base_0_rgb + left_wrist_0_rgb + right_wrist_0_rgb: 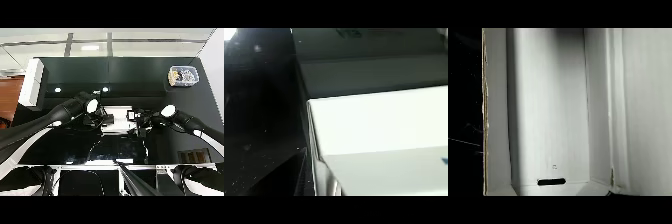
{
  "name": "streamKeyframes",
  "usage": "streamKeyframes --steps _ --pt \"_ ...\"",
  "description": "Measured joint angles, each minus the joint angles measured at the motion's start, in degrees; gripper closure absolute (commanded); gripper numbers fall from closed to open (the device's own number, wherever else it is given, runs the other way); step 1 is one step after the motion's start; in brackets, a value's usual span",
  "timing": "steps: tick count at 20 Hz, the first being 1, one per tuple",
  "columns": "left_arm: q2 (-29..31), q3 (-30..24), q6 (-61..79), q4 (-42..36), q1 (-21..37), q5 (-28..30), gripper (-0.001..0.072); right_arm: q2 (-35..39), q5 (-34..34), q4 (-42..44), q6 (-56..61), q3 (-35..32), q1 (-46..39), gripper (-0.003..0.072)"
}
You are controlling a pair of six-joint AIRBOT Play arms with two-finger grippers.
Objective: Fold the box and place the chain.
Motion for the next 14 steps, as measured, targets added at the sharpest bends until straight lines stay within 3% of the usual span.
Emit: streamKeyframes --steps 14 --pt "-1.55 1.38 -8.37 3.82 -1.73 -1.29 0.0482 0.0 0.02 0.0 0.0 0.0 -0.02 0.0498"
